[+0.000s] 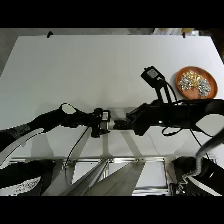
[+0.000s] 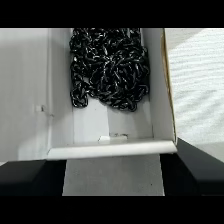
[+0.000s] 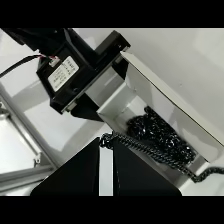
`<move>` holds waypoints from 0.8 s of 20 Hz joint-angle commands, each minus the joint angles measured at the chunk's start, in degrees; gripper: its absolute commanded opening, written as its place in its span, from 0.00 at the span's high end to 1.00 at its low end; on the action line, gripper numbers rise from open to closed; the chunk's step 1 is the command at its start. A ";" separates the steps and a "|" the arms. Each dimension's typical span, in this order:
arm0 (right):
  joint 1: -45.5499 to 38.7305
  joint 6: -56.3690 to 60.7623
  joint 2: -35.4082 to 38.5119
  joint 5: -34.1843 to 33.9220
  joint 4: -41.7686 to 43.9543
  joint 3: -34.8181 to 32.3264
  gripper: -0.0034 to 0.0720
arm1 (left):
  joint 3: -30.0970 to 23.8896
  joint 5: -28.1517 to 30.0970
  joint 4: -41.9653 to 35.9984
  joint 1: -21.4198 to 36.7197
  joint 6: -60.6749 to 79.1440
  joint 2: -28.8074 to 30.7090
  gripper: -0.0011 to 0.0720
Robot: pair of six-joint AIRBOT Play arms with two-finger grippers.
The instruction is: Fold the box and place the chain.
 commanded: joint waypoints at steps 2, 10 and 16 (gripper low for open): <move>1.01 0.02 -6.69 -3.63 0.57 -1.60 0.93 | 0.00 0.00 0.00 0.00 0.02 -0.02 0.54; -5.95 -5.11 -8.61 2.43 0.13 0.85 0.63 | 0.00 0.00 0.00 0.00 0.02 -0.02 0.54; -23.58 -6.88 -5.31 3.61 -8.83 1.68 0.83 | 0.00 -0.02 0.00 0.00 0.02 -0.02 0.54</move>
